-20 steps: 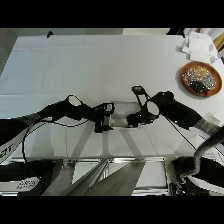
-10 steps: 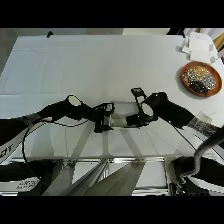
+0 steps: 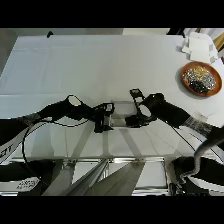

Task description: Fold the box and place the chain.

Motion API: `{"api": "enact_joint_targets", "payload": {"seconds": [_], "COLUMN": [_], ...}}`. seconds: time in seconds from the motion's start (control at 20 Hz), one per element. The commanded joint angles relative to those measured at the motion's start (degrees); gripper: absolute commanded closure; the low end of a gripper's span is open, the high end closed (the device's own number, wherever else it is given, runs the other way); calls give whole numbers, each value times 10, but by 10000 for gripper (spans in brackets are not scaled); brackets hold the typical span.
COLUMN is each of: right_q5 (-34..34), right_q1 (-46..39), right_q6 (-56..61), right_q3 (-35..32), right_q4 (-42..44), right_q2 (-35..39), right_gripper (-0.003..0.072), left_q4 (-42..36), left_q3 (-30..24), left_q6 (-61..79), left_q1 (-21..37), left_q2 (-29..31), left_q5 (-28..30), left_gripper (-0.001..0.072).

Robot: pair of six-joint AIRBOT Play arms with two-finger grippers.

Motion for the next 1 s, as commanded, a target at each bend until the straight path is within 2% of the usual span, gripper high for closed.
{"api": "enact_joint_targets", "payload": {"seconds": [0.0,0.2,0.25,0.3,0.35,0.4,0.45,0.6,0.8,0.9,0.95], "right_q5": [-8,-8,-7,-7,-7,-7,-8,-11,-14,-13,-13], "right_q1": [1,1,1,1,1,1,1,8,17,17,17], "right_q6": [0,24,24,24,28,38,45,45,42,32,25], "right_q3": [1,1,1,1,0,0,0,0,0,1,1], "right_q4": [2,2,2,2,2,2,2,-3,-5,-10,-18], "right_q2": [-7,-8,-8,-8,-8,-8,-9,-9,-7,2,11], "right_gripper": [664,673,654,551,529,538,586,670,660,408,389], "left_q4": [0,0,0,0,0,0,0,0,0,0,0], "left_q3": [0,0,0,0,0,0,0,0,0,0,0], "left_q6": [0,0,0,0,0,0,0,0,0,0,0], "left_q1": [0,0,0,0,0,0,0,0,0,0,0], "left_q2": [0,0,0,0,0,0,0,0,0,0,0], "left_q5": [0,0,0,0,0,0,0,0,0,0,0], "left_gripper": [394,394,394,394,394,394,394,394,394,394,394]}}
